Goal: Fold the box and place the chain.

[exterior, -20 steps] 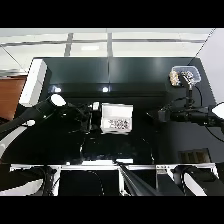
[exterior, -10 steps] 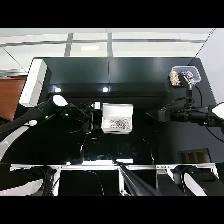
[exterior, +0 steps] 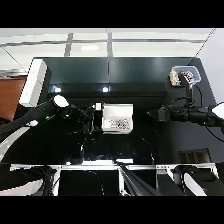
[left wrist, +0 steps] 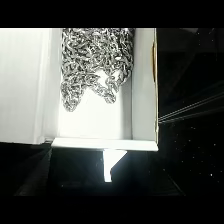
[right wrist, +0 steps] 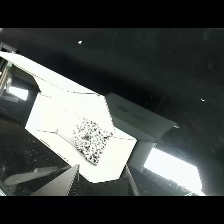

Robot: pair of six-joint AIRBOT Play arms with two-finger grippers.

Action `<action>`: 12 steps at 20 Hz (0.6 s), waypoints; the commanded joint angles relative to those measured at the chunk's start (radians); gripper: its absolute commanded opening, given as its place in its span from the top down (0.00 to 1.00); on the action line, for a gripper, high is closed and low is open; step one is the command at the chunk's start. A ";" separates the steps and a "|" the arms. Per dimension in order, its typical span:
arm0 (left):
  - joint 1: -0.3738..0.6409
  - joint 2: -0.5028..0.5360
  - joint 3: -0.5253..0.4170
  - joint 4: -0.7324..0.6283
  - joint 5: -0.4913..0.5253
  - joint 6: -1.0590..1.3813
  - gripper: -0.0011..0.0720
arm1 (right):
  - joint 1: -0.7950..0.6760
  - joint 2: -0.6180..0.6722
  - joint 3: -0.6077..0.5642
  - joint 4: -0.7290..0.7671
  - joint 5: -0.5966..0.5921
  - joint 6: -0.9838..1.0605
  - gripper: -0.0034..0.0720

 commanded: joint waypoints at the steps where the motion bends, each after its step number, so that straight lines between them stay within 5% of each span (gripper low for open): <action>1: -0.001 0.000 0.000 -0.002 0.002 -0.021 0.00 | 0.000 0.000 0.000 0.000 0.000 0.000 0.50; 12: -0.030 -0.021 0.000 -0.055 0.034 -0.012 0.00 | 0.000 0.000 0.000 0.000 -0.002 0.007 0.50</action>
